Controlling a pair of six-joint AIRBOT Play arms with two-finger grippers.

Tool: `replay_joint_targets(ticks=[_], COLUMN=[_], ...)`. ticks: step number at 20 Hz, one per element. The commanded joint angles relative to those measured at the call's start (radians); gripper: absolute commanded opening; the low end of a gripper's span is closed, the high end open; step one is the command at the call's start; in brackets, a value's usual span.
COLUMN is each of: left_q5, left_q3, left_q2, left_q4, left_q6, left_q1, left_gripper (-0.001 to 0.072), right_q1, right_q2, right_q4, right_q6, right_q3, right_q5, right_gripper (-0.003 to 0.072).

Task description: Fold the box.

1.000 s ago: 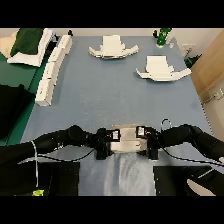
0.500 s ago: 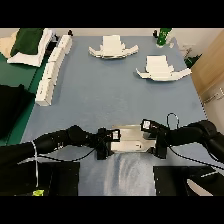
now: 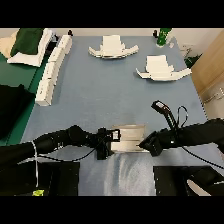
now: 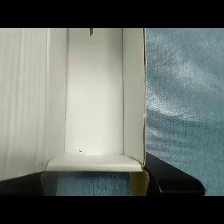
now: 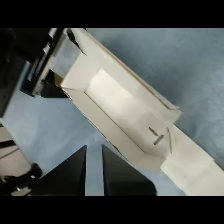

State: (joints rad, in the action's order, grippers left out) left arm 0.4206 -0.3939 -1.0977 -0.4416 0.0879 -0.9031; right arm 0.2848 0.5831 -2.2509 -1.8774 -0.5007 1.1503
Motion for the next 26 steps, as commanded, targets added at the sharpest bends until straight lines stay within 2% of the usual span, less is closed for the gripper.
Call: replay_joint_targets(ticks=[1,3,7,12,16,26], left_q5=[0.000,0.000,0.000,0.000,0.000,0.000], left_q3=[-0.001,-0.001,-0.001,-0.001,-0.001,-0.001], left_q2=[0.000,0.000,0.000,0.000,0.000,0.000], left_q4=[0.000,0.000,0.000,0.000,0.000,0.000], left_q6=[0.000,0.000,0.000,0.000,0.000,0.000], left_q1=[0.000,0.000,0.000,0.000,0.000,0.000], left_gripper=[0.0540,0.0540,0.0540,0.0540,0.0540,0.0540], right_q1=[0.029,0.028,0.028,0.035,0.048,0.048], right_q2=[0.113,0.243,0.465,0.610,0.663,0.655], right_q4=[-0.129,-0.127,-0.062,-0.005,-0.010,-0.006], right_q6=[0.090,0.090,0.088,0.051,0.010,-0.010], right_q3=[-0.009,-0.043,-0.167,-0.203,-0.202,-0.193], right_q5=[-0.180,-0.249,-0.268,-0.285,-0.286,-0.290], right_gripper=[0.0150,0.0150,0.0150,0.0150,0.0150,0.0150])
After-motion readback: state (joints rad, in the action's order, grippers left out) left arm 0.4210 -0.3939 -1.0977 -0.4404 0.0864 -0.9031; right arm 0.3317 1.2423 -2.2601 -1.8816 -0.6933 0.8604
